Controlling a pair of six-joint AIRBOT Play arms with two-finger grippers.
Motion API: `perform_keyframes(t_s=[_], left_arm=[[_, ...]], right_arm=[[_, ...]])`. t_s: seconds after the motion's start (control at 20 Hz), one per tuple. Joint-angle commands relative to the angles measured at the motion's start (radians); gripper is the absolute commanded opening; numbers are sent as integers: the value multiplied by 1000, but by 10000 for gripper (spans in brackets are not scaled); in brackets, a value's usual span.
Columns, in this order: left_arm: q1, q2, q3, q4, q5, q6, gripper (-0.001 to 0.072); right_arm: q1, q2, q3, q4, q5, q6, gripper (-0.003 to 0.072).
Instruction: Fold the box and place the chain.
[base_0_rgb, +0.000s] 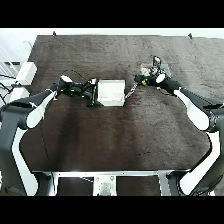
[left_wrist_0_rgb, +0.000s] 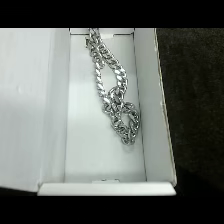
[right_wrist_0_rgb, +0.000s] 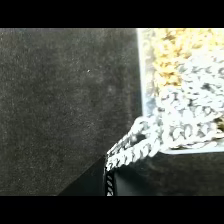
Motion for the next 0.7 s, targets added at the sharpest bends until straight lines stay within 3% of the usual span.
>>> perform_keyframes(t_s=[0.0, 0.4, 0.65], left_arm=[[0, 0, 0, 0, -1, 0, 624], [0, 0, 0, 0, -1, 0, 624], [0, 0, 0, 0, -1, 0, 624]], right_arm=[[3, 26, 1, 0, 10, -13, 6], [35, 374, -56, -72, 245, -13, 5], [77, 596, -154, -108, 258, -13, 5]])
